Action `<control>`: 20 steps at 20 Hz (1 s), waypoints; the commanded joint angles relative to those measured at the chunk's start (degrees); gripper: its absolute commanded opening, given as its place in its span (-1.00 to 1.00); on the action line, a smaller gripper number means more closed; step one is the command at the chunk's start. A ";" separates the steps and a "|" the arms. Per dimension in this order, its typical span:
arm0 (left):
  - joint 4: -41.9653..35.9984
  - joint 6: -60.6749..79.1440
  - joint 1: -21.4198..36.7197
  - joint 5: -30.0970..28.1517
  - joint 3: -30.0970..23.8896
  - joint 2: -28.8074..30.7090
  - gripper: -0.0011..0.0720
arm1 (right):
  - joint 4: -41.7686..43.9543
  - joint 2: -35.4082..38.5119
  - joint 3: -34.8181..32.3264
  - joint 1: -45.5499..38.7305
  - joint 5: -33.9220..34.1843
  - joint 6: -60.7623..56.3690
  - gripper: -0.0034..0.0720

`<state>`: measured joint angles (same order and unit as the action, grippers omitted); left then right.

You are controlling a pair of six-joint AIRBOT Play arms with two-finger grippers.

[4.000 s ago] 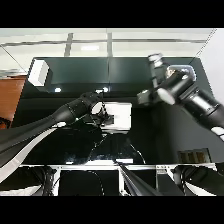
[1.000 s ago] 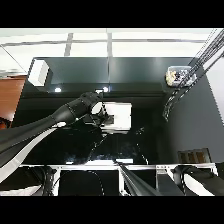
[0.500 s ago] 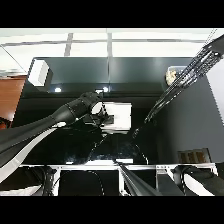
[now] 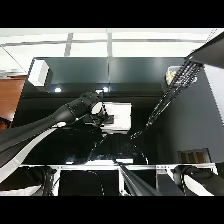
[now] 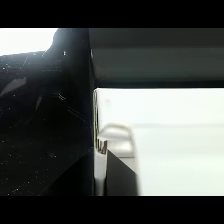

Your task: Fold the box and place the chain.

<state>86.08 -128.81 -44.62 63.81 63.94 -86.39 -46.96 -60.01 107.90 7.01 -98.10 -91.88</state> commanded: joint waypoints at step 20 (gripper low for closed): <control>0.02 0.02 0.02 -0.09 0.02 0.02 -0.90 | 2.38 -2.69 -1.66 15.41 23.34 0.85 -0.88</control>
